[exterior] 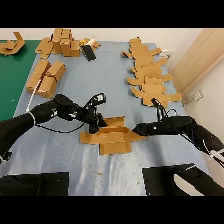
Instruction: Fold the box.
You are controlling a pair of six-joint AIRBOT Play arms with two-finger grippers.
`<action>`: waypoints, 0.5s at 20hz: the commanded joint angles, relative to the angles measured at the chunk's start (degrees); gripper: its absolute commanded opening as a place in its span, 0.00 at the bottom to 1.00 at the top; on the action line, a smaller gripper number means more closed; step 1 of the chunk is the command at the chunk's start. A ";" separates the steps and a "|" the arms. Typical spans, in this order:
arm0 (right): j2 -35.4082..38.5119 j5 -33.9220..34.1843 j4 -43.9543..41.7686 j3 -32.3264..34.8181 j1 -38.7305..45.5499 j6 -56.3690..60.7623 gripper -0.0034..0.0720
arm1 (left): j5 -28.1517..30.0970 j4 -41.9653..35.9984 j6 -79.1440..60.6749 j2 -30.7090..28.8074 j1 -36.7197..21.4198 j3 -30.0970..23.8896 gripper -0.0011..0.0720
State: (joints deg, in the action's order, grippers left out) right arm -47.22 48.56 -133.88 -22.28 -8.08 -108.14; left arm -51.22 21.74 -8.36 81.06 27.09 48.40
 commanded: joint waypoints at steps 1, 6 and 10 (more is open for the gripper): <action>0.07 0.81 0.15 0.00 -3.34 -2.14 0.05 | -0.57 0.15 0.44 0.00 -0.28 -0.02 0.03; 0.52 -0.61 1.11 -0.02 -6.82 -2.40 0.05 | -1.53 0.20 0.22 0.02 -0.28 -0.02 0.03; 0.52 -0.50 1.44 -0.02 -6.84 -2.51 0.05 | -1.92 0.39 0.24 0.02 -0.28 -0.02 0.03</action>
